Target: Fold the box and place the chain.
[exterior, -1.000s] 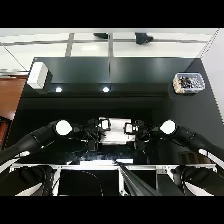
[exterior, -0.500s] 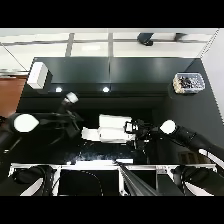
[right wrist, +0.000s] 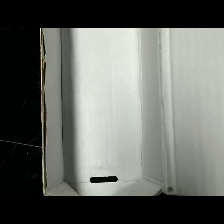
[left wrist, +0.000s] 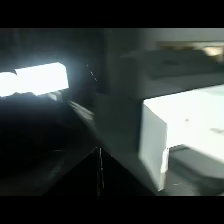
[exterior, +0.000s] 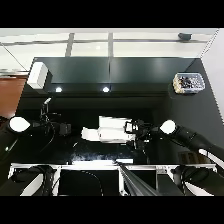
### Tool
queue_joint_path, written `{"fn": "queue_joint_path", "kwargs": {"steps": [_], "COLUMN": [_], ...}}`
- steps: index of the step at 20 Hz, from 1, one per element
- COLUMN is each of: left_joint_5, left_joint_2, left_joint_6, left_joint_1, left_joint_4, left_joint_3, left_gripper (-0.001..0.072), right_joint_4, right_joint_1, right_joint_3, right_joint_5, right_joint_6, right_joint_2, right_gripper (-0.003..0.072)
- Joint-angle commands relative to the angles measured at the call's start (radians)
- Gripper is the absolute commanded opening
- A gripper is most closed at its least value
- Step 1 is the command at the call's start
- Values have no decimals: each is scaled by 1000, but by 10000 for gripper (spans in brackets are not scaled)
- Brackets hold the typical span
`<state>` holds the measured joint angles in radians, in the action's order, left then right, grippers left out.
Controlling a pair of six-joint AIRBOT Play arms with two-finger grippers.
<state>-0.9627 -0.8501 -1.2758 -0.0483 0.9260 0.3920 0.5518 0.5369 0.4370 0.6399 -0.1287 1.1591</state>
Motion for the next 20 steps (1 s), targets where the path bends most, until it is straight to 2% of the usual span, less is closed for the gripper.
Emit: {"fn": "queue_joint_path", "kwargs": {"steps": [1, 4, 8, 12, 18, 19, 20], "left_joint_5": [-42, -67, -75, -17, -38, -47, -47], "left_joint_2": [-123, -264, -369, -394, -394, -394, -394], "left_joint_6": [-56, -10, 106, 200, 286, 289, 289], "left_joint_1": [13, 13, -7, -90, -118, -118, -118], "left_joint_4": [-134, -163, -324, -435, -444, -444, -444], "left_joint_3": [-14, -14, -14, -10, 26, 32, 42], "left_gripper": [26, 25, 25, 25, 29, 47, 199], "right_joint_4": [-1, -1, -1, -1, -1, -1, -1], "right_joint_1": [1, 1, 1, 1, 1, 1, 1], "right_joint_3": [0, 0, 0, 0, 0, 0, 0], "right_joint_5": [0, 0, 0, 0, 0, 0, 0], "right_joint_6": [0, 0, 0, 1, 1, 1, 0], "right_joint_2": [0, 0, 0, 0, 0, 0, 0], "right_gripper": [169, 170, 170, 170, 170, 170, 170]}}
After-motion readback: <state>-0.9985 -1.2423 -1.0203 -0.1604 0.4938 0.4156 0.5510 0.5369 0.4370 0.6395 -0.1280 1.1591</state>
